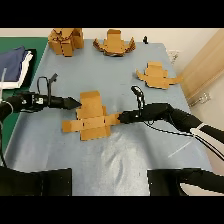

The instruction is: Fold the box.

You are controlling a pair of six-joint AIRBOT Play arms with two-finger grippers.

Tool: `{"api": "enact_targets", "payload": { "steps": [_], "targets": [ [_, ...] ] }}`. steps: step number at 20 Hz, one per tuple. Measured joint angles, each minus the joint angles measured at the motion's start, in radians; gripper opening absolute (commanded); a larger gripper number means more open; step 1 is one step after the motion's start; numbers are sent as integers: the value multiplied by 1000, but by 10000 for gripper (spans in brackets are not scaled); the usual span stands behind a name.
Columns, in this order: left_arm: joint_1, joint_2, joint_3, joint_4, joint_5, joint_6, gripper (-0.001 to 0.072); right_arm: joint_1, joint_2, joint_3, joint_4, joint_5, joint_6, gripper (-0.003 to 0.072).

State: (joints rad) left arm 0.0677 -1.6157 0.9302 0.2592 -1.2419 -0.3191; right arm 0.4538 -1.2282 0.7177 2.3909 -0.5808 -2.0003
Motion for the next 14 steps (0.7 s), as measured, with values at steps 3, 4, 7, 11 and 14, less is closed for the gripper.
{"api": "enact_targets", "payload": {
  "steps": [3,4,7,11,14],
  "targets": [
    [-15,-52,13,-31,-39,37,525,10,-7,-4,2,21,-5,8],
    [-24,-62,19,-40,-42,43,525,12,-8,-5,3,25,-6,8],
    [-45,-76,37,-48,-33,45,524,14,-10,-6,4,24,-7,8],
    [-55,-84,56,-42,-21,39,462,15,-10,-6,6,17,-8,8],
    [-55,-85,62,-15,-19,28,278,16,-10,-6,6,10,-8,8]
  ]
}}
